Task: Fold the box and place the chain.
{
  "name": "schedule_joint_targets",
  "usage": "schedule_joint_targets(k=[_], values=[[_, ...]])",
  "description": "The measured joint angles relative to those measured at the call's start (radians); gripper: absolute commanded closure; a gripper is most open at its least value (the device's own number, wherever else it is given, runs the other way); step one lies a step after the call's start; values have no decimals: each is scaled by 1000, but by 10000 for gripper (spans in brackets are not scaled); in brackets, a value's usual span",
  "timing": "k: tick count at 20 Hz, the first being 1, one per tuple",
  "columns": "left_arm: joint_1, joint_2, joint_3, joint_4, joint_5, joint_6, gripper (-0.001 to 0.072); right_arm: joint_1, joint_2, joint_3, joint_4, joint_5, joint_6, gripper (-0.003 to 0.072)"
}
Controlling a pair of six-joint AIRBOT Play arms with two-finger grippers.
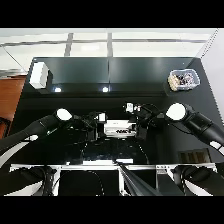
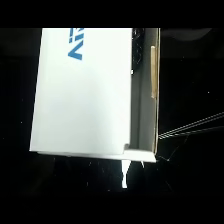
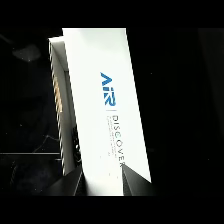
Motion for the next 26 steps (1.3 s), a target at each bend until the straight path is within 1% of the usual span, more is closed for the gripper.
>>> schedule_joint_targets(k=[1,4,5,8,26], values=[[0,0,0,0,0,0,433,0,0,0,0,3,0,403],[0,0,0,0,0,0,433,0,0,0,-1,11,2,399],[0,0,0,0,0,-1,433,0,0,0,-1,13,2,293],[0,0,0,0,0,-2,433,0,0,0,-4,19,3,304],[0,0,0,1,-1,0,433,0,-17,-13,-11,39,2,304]])
